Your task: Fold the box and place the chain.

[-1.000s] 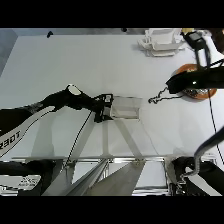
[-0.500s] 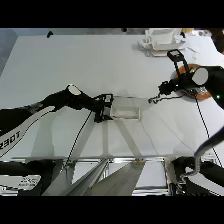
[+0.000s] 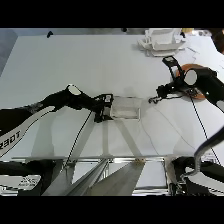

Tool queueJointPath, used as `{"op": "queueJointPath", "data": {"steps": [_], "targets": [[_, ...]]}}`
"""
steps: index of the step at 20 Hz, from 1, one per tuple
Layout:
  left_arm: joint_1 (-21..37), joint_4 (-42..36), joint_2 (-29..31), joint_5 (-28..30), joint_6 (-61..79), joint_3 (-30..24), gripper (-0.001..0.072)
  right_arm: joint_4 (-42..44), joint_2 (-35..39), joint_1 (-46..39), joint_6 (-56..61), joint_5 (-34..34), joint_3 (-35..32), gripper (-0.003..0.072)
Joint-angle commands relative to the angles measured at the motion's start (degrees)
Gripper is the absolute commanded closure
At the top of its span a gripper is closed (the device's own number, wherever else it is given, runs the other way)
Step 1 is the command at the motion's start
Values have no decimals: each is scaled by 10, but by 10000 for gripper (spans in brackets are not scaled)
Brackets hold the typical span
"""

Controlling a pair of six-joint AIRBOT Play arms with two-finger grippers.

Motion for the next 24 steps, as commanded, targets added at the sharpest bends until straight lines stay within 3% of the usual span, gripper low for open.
{"op": "queueJointPath", "data": {"steps": [1,6,9,20,23,24], "targets": [[1,0,0,0,0,1,459,-3,-10,1,6,-17,0,292],[1,0,0,0,0,1,459,3,-56,1,9,-30,0,292],[1,0,0,0,0,1,459,12,-77,1,11,-41,0,373],[1,0,0,0,0,1,459,11,-111,1,25,-50,0,421],[1,0,0,0,0,1,459,9,-112,1,25,-60,0,470],[1,0,0,0,0,1,459,9,-112,1,25,-63,0,525]]}}
